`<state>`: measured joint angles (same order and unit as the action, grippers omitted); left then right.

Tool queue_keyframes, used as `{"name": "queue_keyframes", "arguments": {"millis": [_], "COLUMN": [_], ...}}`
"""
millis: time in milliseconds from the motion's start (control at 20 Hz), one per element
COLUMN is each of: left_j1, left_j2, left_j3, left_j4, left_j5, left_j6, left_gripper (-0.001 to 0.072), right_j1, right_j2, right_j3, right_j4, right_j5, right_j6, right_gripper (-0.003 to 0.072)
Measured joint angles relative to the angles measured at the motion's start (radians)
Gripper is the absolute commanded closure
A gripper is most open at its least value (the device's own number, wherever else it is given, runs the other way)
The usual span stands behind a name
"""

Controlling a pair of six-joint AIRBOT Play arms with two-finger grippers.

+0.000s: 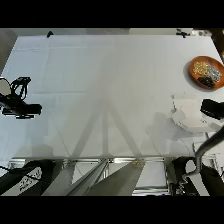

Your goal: Fold the box and place the chain.

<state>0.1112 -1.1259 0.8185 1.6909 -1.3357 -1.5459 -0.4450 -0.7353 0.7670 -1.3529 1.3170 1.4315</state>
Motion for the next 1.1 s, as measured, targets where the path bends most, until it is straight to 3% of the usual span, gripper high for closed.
{"name": "queue_keyframes", "arguments": {"millis": [350, 600, 650, 700, 750, 800, 1100], "left_j1": [0.0, 0.0, 0.0, 0.0, 0.0, 0.0, 0.0], "left_j2": [0.0, 0.0, 0.0, 0.0, 0.0, 0.0, 0.0], "left_j3": [0.0, 0.0, 0.0, 0.0, 0.0, 0.0, 0.0], "left_j4": [0.0, 0.0, 0.0, 0.0, 0.0, 0.0, 0.0], "left_j5": [0.0, 0.0, 0.0, 0.0, 0.0, 0.0, 0.0], "left_j6": [0.0, 0.0, 0.0, 0.0, 0.0, 0.0, 0.0], "left_gripper": [0.0659, 0.0659, 0.0659, 0.0659, 0.0659, 0.0659, 0.0659], "right_j1": [0.0, 0.0, 0.0, 0.0, -0.001, -0.001, -0.035], "right_j2": [-0.042, -0.248, -0.297, -0.338, -0.376, -0.406, -0.492], "right_j3": [0.015, 0.143, 0.181, 0.215, 0.249, 0.278, 0.344], "right_j4": [-0.022, -0.134, -0.181, -0.228, -0.278, -0.325, -0.522], "right_j5": [0.053, 0.175, 0.195, 0.211, 0.22, 0.222, 0.132], "right_j6": [-0.033, -0.046, -0.045, -0.044, -0.04, -0.034, -0.025], "right_gripper": [0.0669, 0.0667, 0.0617, 0.0434, 0.0193, 0.0127, 0.0127]}}
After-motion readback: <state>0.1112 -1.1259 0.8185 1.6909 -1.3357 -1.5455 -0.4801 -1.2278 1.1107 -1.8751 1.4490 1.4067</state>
